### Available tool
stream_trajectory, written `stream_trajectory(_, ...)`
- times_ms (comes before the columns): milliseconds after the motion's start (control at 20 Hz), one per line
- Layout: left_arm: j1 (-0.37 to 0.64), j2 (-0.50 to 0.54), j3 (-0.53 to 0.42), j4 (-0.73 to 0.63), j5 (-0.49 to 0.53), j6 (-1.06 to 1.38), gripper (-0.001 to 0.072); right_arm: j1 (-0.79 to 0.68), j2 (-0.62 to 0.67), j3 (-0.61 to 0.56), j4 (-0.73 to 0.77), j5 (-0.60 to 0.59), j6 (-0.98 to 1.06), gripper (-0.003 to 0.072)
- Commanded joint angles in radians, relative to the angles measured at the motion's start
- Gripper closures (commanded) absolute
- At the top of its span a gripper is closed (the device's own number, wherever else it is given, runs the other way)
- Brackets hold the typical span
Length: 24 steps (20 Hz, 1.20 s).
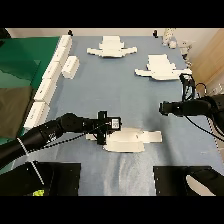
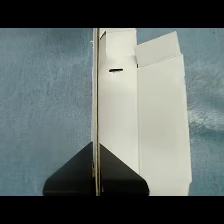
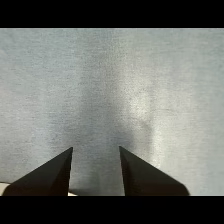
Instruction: Fold the box.
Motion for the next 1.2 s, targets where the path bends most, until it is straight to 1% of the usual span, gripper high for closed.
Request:
stream_trajectory(0, 0.001, -0.009, 0.008, 0.002, -0.014, -0.013, 0.0691, 0.0, 0.0, 0.0, 0.005, 0.0, 0.0, 0.0225)
stream_trajectory(250, 0.001, -0.012, 0.037, 0.016, -0.026, -0.077, 0.0691, 0.0, 0.0, 0.0, 0.005, 0.0, 0.0, 0.0225)
stream_trajectory(450, 0.037, -0.012, 0.037, 0.08, -0.106, -0.135, 0.0691, 0.0, 0.0, 0.0, 0.01, -0.001, 0.0, 0.0225)
stream_trajectory(750, 0.043, -0.014, 0.036, 0.08, -0.18, -0.135, 0.0691, 0.0, 0.0, 0.0, 0.011, -0.001, 0.0, 0.0225)
stream_trajectory(850, 0.043, -0.024, 0.036, 0.08, -0.206, -0.135, 0.0691, 0.0, 0.0, 0.0, 0.012, -0.001, 0.0, 0.024)
stream_trajectory(1000, 0.043, -0.05, 0.037, 0.079, -0.213, -0.135, 0.0691, 0.0, 0.0, 0.0, 0.023, -0.003, 0.0, 0.024)
stream_trajectory(1150, 0.043, -0.059, 0.037, 0.079, -0.211, -0.135, 0.0691, 0.0, 0.0, 0.0, 0.065, -0.005, 0.0, 0.024)
